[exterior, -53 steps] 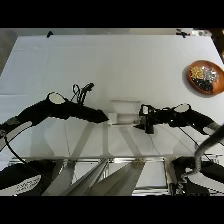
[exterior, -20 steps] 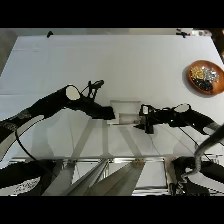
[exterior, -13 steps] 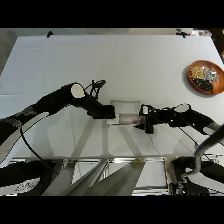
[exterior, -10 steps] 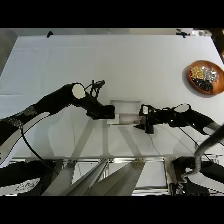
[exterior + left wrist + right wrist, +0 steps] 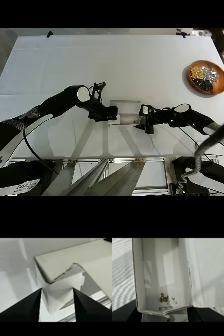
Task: Fold the box and place the chain.
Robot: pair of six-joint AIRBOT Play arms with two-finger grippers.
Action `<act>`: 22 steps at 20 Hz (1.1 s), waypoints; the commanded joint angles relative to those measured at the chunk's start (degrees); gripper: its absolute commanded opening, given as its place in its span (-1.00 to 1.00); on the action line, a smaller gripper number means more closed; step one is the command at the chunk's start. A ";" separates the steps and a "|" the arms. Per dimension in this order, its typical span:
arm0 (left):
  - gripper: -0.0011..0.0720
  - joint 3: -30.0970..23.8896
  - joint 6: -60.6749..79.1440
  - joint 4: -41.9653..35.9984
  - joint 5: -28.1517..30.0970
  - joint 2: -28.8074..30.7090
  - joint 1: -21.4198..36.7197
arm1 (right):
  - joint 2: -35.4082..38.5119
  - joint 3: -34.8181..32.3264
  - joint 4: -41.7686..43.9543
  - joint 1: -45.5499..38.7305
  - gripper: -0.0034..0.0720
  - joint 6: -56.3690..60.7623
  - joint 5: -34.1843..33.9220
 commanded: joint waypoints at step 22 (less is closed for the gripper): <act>-0.41 0.90 -24.44 24.72 3.85 -3.34 -10.16 | 0.02 0.00 0.00 0.02 0.31 0.00 0.02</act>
